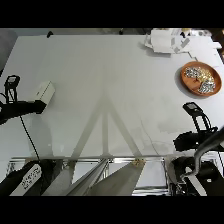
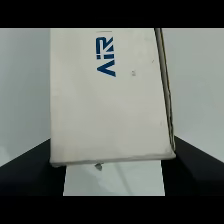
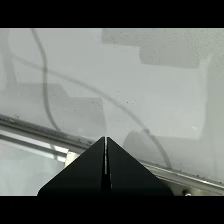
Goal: Fold the box and place the chain.
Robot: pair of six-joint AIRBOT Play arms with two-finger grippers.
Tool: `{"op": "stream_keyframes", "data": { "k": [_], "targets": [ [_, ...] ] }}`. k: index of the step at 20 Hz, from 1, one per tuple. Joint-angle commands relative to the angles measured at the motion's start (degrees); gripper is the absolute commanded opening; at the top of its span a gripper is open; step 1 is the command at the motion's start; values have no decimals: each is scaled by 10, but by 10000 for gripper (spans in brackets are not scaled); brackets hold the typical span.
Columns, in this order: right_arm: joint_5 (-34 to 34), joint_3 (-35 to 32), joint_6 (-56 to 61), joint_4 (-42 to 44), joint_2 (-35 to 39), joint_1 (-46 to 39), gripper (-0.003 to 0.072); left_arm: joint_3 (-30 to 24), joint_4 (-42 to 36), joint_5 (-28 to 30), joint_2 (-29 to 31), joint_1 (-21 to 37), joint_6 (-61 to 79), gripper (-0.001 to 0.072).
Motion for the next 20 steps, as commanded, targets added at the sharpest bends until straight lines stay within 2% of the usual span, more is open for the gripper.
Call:
{"op": "stream_keyframes", "data": {
  "k": [1,3,4,6,8,12,14,20],
  "targets": [
    [0,0,0,0,0,0,21,-16,111,30,0,3,-75,0],
    [0,0,0,0,0,0,21,-16,114,32,0,3,-64,24],
    [0,0,0,0,0,0,21,-16,114,29,0,3,-61,92],
    [0,0,0,0,0,0,21,-16,114,15,0,3,-61,410],
    [0,0,0,0,0,0,21,-16,114,12,1,3,-61,674],
    [0,0,0,0,0,0,21,-16,114,-14,6,3,-61,702],
    [0,0,0,0,0,0,21,-16,114,-20,30,3,-61,703],
    [0,0,0,0,0,0,21,-16,133,-42,186,3,-45,695]
  ]
}}
